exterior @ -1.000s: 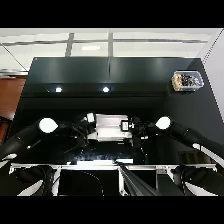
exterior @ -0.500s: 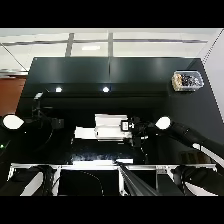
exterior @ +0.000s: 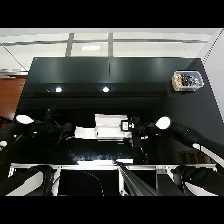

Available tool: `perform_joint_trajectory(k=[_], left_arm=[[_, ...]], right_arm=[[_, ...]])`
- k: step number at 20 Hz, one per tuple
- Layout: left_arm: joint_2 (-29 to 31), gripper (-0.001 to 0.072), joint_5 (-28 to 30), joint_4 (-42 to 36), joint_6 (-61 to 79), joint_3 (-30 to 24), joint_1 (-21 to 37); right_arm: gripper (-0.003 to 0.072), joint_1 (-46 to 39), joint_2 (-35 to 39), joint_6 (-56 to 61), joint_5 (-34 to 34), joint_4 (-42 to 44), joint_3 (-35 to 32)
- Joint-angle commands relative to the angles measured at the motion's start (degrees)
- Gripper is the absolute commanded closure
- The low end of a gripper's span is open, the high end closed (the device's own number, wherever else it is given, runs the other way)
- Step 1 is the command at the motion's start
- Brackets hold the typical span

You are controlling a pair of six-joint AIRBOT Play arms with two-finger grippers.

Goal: Fold the box and place the chain.

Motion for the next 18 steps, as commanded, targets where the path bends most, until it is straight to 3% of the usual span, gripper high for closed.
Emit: perform_joint_trajectory(k=[1, 3, 4, 8, 9, 10, 14, 18], left_arm=[[-3.61, 0.0678, 3.06, -7.04, 3.63, -0.04, -5.35], [-3.34, 0.0675, 3.19, -7.04, 4.04, -0.04, -7.17], [-2.86, 0.0621, 3.26, -6.93, 4.20, -0.04, -7.30], [0.98, 0.0170, 1.62, -6.64, 7.76, 1.97, -7.32], [2.23, 0.0127, 1.22, -6.64, 8.13, 2.80, -7.32], [3.39, 0.0012, 0.63, -6.69, 8.31, 3.74, -7.37], [5.05, 0.0007, 0.09, -6.67, 8.50, 5.70, -11.65], [5.05, 0.0008, 6.80, -6.60, 6.62, 5.73, -20.13]], right_arm=[[0.0209, 0.00, 0.00, 0.02, 0.26, 0.09, 0.00], [0.0210, 0.00, 0.00, 0.02, 0.26, 0.09, 0.00], [0.0210, 0.00, 0.00, 0.02, 0.26, 0.09, 0.00], [0.0209, 0.00, 0.00, 0.02, 0.26, 0.09, 0.00], [0.0210, 0.00, 0.00, 0.02, 0.26, 0.09, 0.00], [0.0210, 0.00, 0.00, 0.02, 0.26, 0.09, 0.00], [0.0210, 0.00, 0.00, 0.02, 0.24, 0.09, 0.00], [0.0209, 0.00, 0.00, 0.02, 0.22, 0.09, 0.00]])
